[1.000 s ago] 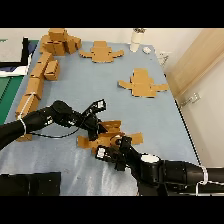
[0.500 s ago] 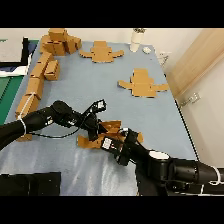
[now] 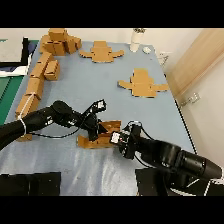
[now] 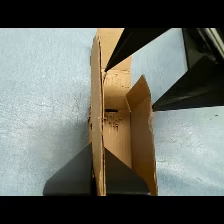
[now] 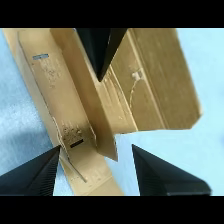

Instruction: Fold the box.

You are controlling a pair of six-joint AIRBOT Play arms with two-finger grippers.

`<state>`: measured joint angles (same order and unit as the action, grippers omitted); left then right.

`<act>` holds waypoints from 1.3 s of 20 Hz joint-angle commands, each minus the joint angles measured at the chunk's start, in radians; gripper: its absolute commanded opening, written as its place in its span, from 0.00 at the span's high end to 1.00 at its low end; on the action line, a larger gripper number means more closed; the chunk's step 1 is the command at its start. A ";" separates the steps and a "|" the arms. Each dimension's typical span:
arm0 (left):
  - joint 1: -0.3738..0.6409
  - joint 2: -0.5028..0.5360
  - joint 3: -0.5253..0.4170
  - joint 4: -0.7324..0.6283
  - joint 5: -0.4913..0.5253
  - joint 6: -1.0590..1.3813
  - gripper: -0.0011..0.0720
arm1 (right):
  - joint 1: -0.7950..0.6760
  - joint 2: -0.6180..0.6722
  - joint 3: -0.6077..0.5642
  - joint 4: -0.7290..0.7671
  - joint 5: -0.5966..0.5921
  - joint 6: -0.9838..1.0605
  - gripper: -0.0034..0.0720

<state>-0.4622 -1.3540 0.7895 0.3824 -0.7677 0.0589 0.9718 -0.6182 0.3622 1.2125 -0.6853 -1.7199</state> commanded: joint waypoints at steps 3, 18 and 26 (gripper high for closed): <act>0.001 -0.001 0.000 0.000 0.000 0.000 0.96 | -0.377 -0.052 0.015 0.787 0.043 -0.949 0.00; 0.001 -0.001 0.000 0.000 0.000 0.000 0.96 | -0.575 -0.423 0.206 0.931 -0.237 -1.183 0.01; 0.001 -0.001 0.000 0.000 0.000 0.000 0.96 | -0.575 -0.426 0.206 0.949 -0.230 -1.236 0.01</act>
